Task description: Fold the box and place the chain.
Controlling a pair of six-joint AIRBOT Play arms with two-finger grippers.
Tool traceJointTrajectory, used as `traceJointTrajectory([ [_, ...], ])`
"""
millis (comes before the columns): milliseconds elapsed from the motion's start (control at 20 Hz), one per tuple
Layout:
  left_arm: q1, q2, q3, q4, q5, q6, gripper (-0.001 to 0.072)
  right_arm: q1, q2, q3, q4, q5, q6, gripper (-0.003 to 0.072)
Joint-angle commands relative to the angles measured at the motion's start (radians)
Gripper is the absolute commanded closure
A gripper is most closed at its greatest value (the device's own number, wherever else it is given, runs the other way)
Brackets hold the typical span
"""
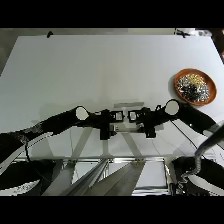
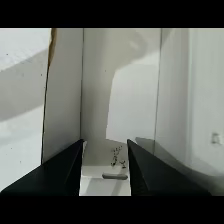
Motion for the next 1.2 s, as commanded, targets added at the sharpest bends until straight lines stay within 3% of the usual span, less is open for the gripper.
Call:
traceJointTrajectory([
  [0, 0.001, 0.000, 0.000, 0.001, 0.005, 0.002, 0.0219, 0.000, 0.085, 0.000, -0.006, -0.006, 0.035, 0.0355],
  [200, 0.001, 0.000, 0.000, 0.001, 0.005, 0.002, 0.0219, 0.000, 0.234, 0.000, -0.095, 0.013, 0.191, 0.0354],
  [450, 0.001, 0.000, 0.000, 0.001, 0.004, 0.002, 0.0219, 0.000, 0.367, 0.000, -0.118, 0.145, 0.393, 0.0359],
  [550, 0.001, 0.000, 0.000, 0.001, 0.004, 0.002, 0.0219, -0.009, 0.394, 0.000, -0.145, 0.203, 0.561, 0.0520],
  [600, 0.001, 0.000, 0.000, 0.001, 0.004, 0.002, 0.0219, -0.033, 0.397, 0.000, -0.145, 0.240, 0.681, 0.0671],
  [850, 0.001, 0.000, 0.000, 0.001, 0.004, 0.002, 0.0219, -0.306, 0.397, 0.000, -0.156, 0.396, 0.982, 0.0674],
  [1150, 0.001, 0.000, 0.000, 0.001, 0.004, 0.002, 0.0219, -0.586, 0.385, -0.007, -0.237, 0.306, 1.210, 0.0674],
])
